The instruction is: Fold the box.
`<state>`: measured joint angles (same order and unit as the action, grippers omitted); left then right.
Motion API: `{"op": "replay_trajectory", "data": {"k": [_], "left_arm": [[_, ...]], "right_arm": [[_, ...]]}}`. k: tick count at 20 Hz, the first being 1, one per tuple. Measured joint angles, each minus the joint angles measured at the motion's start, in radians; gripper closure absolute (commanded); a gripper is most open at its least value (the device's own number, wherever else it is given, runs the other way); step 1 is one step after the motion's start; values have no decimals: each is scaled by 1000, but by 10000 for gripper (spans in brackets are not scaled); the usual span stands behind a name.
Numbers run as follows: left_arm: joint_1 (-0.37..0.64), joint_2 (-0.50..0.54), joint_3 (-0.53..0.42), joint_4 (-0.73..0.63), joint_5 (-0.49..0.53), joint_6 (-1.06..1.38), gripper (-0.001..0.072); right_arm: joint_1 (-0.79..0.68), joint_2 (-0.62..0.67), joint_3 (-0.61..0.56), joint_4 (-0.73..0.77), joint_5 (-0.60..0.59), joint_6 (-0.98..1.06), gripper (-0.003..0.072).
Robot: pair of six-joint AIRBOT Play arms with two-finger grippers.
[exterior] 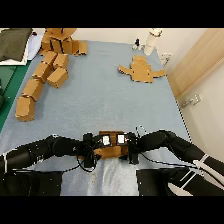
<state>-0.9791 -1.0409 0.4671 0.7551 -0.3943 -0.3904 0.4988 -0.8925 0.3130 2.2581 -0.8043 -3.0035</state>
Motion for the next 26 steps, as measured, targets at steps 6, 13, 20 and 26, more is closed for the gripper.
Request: {"op": "replay_trajectory", "data": {"k": [6,13,20,26], "left_arm": [[0,12,1,53,-1,-19,698],[47,190,2,432,-141,-418,698],[349,383,-37,669,-480,-1205,698],[450,313,-98,370,-455,-1223,699]], "right_arm": [[0,0,0,1,0,2,88],[0,0,0,1,0,1,88],[0,0,0,1,0,0,88],[0,0,0,1,0,0,88]]}}
